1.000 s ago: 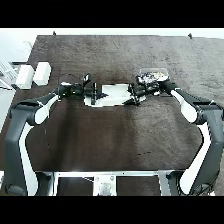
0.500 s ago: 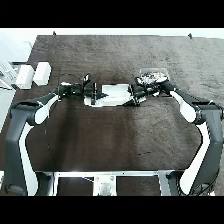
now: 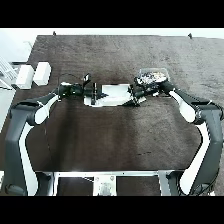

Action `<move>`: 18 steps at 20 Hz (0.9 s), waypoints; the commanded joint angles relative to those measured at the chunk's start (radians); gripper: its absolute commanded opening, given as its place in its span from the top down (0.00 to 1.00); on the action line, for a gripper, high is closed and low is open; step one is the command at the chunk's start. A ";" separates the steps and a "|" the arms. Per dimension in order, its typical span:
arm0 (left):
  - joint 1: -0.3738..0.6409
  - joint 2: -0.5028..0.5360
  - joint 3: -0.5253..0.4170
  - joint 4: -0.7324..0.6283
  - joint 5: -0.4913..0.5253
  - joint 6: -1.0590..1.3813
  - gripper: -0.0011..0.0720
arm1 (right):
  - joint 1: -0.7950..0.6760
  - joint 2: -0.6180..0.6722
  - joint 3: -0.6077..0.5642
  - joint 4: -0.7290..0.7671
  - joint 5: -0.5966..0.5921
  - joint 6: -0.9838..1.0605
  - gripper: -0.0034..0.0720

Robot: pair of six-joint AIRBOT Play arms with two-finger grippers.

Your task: Fold the box and place the chain.

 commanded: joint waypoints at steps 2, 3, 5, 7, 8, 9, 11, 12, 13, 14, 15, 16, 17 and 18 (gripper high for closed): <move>-0.001 0.000 0.000 0.000 0.001 0.000 0.95 | 0.001 -0.001 0.001 -0.001 0.000 0.000 0.08; -0.001 0.000 0.000 0.000 0.001 0.000 0.95 | 0.001 -0.001 0.001 -0.001 0.000 0.000 0.08; -0.001 0.000 0.000 0.000 0.001 0.000 0.95 | 0.001 -0.001 0.001 -0.001 0.000 0.000 0.08; -0.001 0.000 0.000 0.000 0.001 0.000 0.95 | 0.001 -0.001 0.001 -0.001 -0.001 0.000 0.08; -0.001 0.000 0.000 0.000 0.001 0.000 0.95 | 0.001 -0.001 0.001 -0.001 0.000 0.000 0.08; -0.001 0.000 0.000 0.000 0.001 0.000 0.95 | 0.001 -0.001 0.001 -0.001 0.000 0.000 0.08; -0.001 0.000 0.000 0.000 0.001 0.000 0.95 | 0.001 -0.001 0.001 -0.001 0.000 0.000 0.15; -0.001 0.000 0.000 0.000 0.001 0.000 0.95 | 0.001 -0.001 0.001 -0.001 0.000 -0.001 0.18; -0.001 0.000 0.000 0.000 0.001 0.000 0.95 | 0.001 -0.001 0.001 -0.001 0.000 -0.001 0.18; -0.001 0.000 0.000 0.000 0.001 0.000 0.95 | 0.001 -0.001 0.001 0.000 0.000 -0.001 0.18; -0.001 0.000 0.000 0.000 0.001 0.000 0.95 | 0.001 -0.001 0.001 -0.001 0.000 -0.001 0.18; -0.001 0.000 0.000 0.000 0.001 0.000 0.95 | 0.001 -0.001 0.001 0.000 0.000 -0.001 0.18; -0.001 0.000 0.000 0.000 0.001 0.000 0.95 | 0.001 -0.001 0.001 -0.001 0.000 -0.001 0.18; -0.001 0.000 0.000 0.000 0.001 0.000 0.95 | 0.001 -0.001 0.001 0.000 0.000 -0.001 0.18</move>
